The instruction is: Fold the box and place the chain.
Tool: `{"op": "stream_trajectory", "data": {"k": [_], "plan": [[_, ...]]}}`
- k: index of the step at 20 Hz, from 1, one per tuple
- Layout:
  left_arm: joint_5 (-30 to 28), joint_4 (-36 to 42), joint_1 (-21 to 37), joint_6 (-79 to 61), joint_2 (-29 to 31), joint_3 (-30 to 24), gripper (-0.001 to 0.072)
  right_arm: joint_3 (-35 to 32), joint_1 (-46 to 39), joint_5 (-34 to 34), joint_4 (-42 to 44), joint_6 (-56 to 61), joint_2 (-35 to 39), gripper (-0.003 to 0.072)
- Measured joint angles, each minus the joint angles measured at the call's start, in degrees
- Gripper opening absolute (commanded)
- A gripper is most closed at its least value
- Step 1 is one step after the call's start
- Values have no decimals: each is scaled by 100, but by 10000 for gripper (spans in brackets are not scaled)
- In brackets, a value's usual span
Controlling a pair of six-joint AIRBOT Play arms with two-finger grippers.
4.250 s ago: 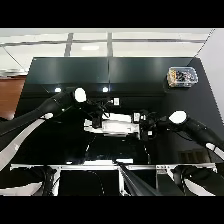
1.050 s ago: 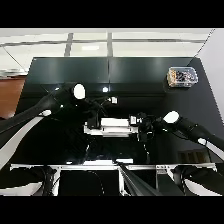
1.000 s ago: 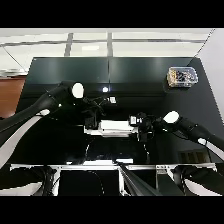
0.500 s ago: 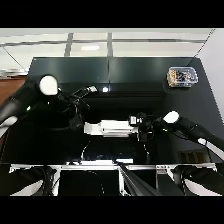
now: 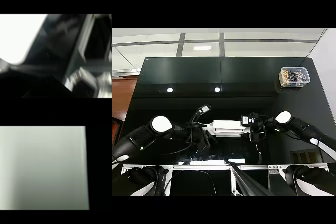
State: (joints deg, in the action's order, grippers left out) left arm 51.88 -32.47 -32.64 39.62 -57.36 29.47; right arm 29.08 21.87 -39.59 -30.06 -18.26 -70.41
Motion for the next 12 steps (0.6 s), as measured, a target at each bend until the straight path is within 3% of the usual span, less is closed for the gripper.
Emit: {"op": "stream_trajectory", "data": {"k": [4,12], "plan": [[-1344,863,-63,-448,-205,15,22,0,0,0,0,-2,0,180],[-2197,581,-81,-861,-1021,920,22,0,0,0,2,-4,0,180]]}}
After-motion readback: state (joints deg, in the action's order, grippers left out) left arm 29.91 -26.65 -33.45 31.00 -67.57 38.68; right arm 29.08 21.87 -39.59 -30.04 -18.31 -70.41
